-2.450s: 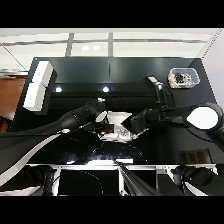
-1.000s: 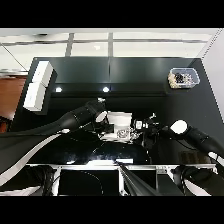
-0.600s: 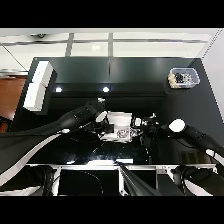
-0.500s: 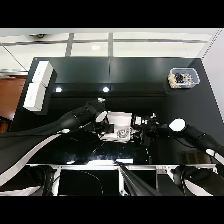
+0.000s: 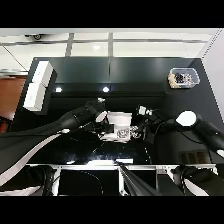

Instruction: Fold the box and place the chain.

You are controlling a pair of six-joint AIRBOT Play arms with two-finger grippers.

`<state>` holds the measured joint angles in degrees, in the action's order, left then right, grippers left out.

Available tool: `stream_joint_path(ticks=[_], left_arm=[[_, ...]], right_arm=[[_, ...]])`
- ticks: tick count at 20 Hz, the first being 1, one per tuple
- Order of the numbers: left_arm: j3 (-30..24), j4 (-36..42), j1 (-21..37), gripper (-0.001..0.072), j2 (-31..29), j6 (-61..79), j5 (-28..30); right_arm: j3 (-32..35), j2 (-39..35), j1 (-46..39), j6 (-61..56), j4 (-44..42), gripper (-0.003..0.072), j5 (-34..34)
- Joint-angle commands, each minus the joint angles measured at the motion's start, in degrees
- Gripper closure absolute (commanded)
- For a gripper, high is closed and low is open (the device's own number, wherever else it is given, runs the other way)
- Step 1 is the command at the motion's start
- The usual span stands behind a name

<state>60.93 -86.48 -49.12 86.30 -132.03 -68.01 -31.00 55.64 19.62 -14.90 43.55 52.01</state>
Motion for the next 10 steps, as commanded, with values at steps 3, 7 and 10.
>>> stream_joint_path(ticks=[3,7,10], left_arm=[[0.02,-0.02,0.04,0.0679,0.02,0.02,0.02],[0.02,0.0,0.04,0.068,0.02,0.02,0.0],[0.02,0.0,0.04,0.0679,0.02,0.02,0.0]], right_arm=[[-8.81,-11.85,-2.38,-17.11,3.72,0.0641,12.31],[-16.28,-14.08,-2.38,-24.04,-6.8,0.0641,13.75],[-18.27,-14.08,-1.99,-27.96,-20.09,0.064,9.44]])
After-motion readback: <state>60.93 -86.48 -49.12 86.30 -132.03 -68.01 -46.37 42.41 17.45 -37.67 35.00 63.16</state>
